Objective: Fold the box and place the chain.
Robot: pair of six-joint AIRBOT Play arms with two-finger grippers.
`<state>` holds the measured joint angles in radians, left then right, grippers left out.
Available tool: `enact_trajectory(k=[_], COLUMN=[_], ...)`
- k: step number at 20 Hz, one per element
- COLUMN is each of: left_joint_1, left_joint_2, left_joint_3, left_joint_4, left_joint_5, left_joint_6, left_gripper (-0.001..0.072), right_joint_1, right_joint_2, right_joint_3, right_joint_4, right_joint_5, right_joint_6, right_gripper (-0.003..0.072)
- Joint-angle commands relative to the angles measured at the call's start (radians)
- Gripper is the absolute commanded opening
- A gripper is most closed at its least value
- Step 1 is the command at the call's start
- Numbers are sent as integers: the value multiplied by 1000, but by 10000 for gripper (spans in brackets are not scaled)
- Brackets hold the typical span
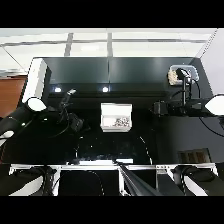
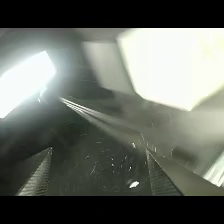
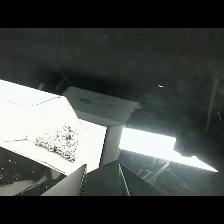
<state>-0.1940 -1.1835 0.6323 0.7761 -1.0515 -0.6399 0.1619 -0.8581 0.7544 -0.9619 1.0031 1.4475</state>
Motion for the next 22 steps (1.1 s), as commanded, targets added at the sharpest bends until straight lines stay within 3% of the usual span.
enact_trajectory(k=[1, 4, 11, 18, 22], left_joint_1=[-32, -110, -150, -179, -219], left_joint_2=[-84, -119, -265, -278, -284], left_joint_3=[-15, 10, 165, 167, 174], left_joint_4=[-161, -160, -164, -183, -177], left_joint_5=[-30, 101, 72, 84, 146], left_joint_6=[766, 912, 926, 929, 920], left_gripper=[716, 716, 715, 715, 713], right_joint_1=[0, 0, 0, 0, 0], right_joint_2=[0, 0, 0, 0, 0], right_joint_3=[-1, -1, -1, -1, -1], right_joint_4=[0, 1, 1, 1, 1], right_joint_5=[-24, -67, -148, -150, -151], right_joint_6=[0, 16, 15, 15, 15], right_gripper=[228, 228, 228, 228, 228])
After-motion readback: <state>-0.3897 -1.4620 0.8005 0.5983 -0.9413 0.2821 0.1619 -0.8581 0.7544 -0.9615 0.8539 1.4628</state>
